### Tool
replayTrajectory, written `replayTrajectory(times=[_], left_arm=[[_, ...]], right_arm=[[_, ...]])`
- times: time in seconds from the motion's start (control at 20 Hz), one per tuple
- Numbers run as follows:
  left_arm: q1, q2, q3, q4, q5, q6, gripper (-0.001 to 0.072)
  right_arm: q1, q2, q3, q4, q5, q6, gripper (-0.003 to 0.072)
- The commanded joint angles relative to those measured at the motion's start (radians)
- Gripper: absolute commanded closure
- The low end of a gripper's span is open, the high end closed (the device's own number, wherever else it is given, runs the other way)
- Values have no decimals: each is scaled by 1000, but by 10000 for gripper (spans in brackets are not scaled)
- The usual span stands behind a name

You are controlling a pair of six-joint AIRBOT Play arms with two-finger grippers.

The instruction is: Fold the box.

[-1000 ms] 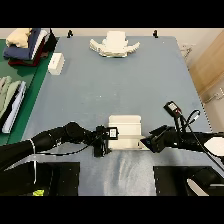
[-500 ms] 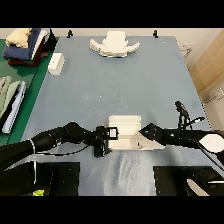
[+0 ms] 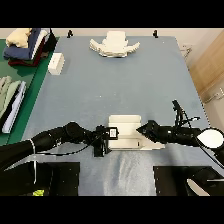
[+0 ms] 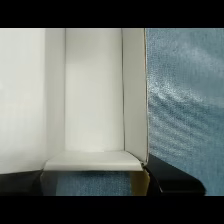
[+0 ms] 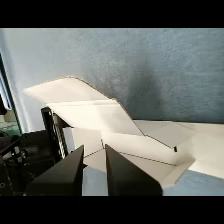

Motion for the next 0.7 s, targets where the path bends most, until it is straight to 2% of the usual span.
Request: replayTrajectory(times=[0.0, 0.2, 0.3, 0.45, 0.65], left_arm=[[1, 0, 1, 7, 17, 24, 327], [0, 0, 1, 3, 38, 32, 327], [0, 0, 1, 3, 29, 32, 327], [0, 0, 1, 3, -7, 32, 327], [0, 0, 1, 3, -14, 32, 327]], right_arm=[[0, -3, 1, 81, -4, -52, 491], [0, -4, 1, 108, 2, -54, 493], [11, -8, 1, 117, 10, -55, 656], [13, -64, 1, 145, -15, -134, 668], [13, -258, 24, 402, -49, -456, 668]])
